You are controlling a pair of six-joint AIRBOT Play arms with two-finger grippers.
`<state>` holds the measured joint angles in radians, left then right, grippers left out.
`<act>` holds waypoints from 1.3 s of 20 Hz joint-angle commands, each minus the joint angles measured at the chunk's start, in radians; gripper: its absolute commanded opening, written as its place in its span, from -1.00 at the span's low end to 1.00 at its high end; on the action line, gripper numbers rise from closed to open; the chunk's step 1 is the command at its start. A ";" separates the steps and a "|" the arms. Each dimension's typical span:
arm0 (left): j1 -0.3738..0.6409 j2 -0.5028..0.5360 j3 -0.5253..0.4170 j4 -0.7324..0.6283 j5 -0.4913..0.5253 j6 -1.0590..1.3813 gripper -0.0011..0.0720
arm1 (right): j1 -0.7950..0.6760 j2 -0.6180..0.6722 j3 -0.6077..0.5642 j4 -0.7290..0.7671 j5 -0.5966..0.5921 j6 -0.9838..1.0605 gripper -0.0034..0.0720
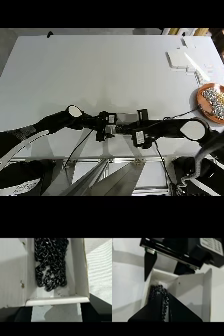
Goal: Fold the box and place the chain.
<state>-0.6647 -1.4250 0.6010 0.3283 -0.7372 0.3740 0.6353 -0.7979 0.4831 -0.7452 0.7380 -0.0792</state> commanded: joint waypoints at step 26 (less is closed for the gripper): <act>0.000 0.001 0.000 0.000 0.000 0.000 -0.23 | -0.636 -0.335 0.153 -0.568 0.348 0.074 -0.45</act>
<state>-0.6647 -1.4250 0.6010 0.3283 -0.7372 0.3737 0.0116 -1.0748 0.6373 -1.3045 1.1011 0.0513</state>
